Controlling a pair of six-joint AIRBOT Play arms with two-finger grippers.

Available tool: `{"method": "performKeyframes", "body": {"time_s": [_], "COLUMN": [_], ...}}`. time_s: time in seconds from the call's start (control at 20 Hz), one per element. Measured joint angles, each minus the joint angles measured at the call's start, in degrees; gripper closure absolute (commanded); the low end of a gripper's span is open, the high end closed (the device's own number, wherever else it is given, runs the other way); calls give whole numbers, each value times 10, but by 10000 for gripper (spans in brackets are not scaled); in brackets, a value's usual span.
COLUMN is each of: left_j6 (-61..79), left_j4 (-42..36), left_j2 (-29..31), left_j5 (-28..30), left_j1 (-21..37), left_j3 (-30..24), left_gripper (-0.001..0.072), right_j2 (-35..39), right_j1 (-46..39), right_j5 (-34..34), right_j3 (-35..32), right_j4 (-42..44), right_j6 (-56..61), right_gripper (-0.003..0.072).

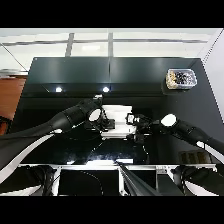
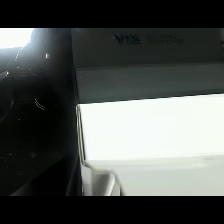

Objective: Fold the box and place the chain.

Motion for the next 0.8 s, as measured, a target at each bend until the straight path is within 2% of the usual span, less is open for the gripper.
{"method": "performKeyframes", "body": {"time_s": [0.1,0.2,0.25,0.3,0.5,0.75,0.8], "left_j6": [-5,-10,-11,-13,-15,-17,-17], "left_j4": [1,3,5,5,6,4,3], "left_j2": [-1,-1,-1,-1,-1,-1,-1], "left_j5": [0,-4,-7,-9,-14,-14,-15], "left_j1": [0,0,0,0,0,0,0], "left_j3": [0,0,0,0,0,0,0], "left_gripper": [442,540,553,631,683,667,514], "right_j2": [0,0,0,0,0,0,0], "right_j1": [0,0,0,0,0,0,0], "right_j5": [0,0,0,0,1,1,1], "right_j3": [0,0,0,0,0,0,0], "right_j4": [0,0,0,-1,-1,0,0], "right_j6": [0,0,0,0,0,0,0], "right_gripper": [214,214,214,214,214,214,214]}}
